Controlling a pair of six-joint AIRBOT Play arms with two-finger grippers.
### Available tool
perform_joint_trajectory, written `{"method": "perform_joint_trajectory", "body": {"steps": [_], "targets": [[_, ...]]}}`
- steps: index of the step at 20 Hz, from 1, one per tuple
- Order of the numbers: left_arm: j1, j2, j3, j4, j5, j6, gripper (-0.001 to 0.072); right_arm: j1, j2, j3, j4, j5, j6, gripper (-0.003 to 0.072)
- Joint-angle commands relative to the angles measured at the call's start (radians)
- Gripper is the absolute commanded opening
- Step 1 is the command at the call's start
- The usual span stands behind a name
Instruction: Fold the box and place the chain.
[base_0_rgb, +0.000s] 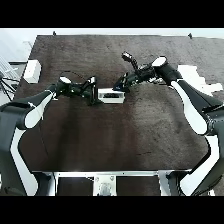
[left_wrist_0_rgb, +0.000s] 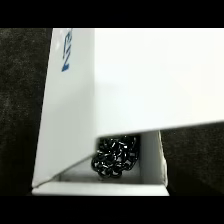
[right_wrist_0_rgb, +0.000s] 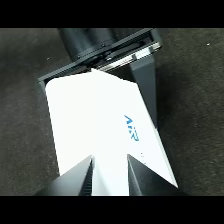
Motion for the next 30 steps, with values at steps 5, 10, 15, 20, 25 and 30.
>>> {"method": "perform_joint_trajectory", "body": {"steps": [5, 10, 15, 20, 25, 30], "targets": [[0.000, 0.000, 0.000, 0.000, 0.001, 0.000, 0.0350, 0.020, -0.001, 0.001, -0.043, 0.032, 0.001, 0.0464], [0.000, 0.000, 0.000, 0.000, 0.001, 0.000, 0.0350, 0.020, -0.013, 0.001, -0.050, 0.015, -0.002, 0.0556], [0.000, 0.000, 0.000, 0.000, 0.001, 0.000, 0.0351, 0.026, -0.027, 0.002, -0.050, -0.007, -0.002, 0.0497], [0.000, 0.000, 0.000, 0.000, 0.001, 0.000, 0.0350, 0.027, -0.029, 0.001, -0.050, -0.015, -0.021, 0.0457], [0.000, 0.000, 0.000, 0.000, 0.000, 0.000, 0.0350, 0.026, -0.031, 0.001, -0.058, -0.018, -0.067, 0.0456], [0.000, 0.000, 0.000, 0.000, 0.001, 0.000, 0.0350, 0.026, -0.031, 0.001, -0.080, -0.048, -0.096, 0.0455]]}}
